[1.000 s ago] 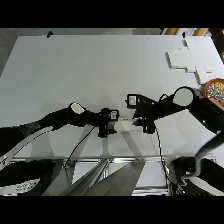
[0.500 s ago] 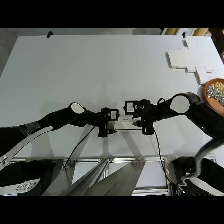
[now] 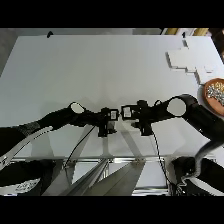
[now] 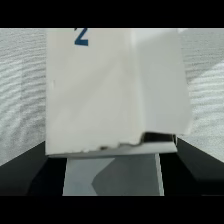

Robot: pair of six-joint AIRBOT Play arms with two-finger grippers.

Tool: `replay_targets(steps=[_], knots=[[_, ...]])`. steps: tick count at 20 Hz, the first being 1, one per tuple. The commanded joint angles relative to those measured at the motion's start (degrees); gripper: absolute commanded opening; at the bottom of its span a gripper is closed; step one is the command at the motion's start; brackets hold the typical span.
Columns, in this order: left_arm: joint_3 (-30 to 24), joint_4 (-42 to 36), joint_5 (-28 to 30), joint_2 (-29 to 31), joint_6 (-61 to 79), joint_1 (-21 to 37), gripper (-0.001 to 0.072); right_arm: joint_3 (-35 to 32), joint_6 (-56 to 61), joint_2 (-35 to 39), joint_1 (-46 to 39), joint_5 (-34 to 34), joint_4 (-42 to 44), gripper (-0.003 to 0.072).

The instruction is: Fold the box and place the chain.

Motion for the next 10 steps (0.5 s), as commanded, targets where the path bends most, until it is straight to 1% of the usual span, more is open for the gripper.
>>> replay_targets(steps=[1,5,6,10], knots=[[-0.02,0.02,-0.02,0.04,0.0,0.0,0.0092,-0.15,0.48,-0.46,0.74,-0.61,-1.97,0.0239],[-0.02,0.02,-0.04,0.04,0.0,0.0,0.0092,-0.66,0.46,-0.66,0.74,-3.52,-2.14,0.0236],[-0.02,0.02,-0.04,0.04,0.0,0.0,0.0092,-0.68,0.46,-0.66,0.74,-3.93,-2.14,0.0219],[-0.02,0.02,-0.04,0.02,0.0,0.0,0.0092,-0.87,0.46,-0.66,0.74,-3.89,-2.1,0.0218]])
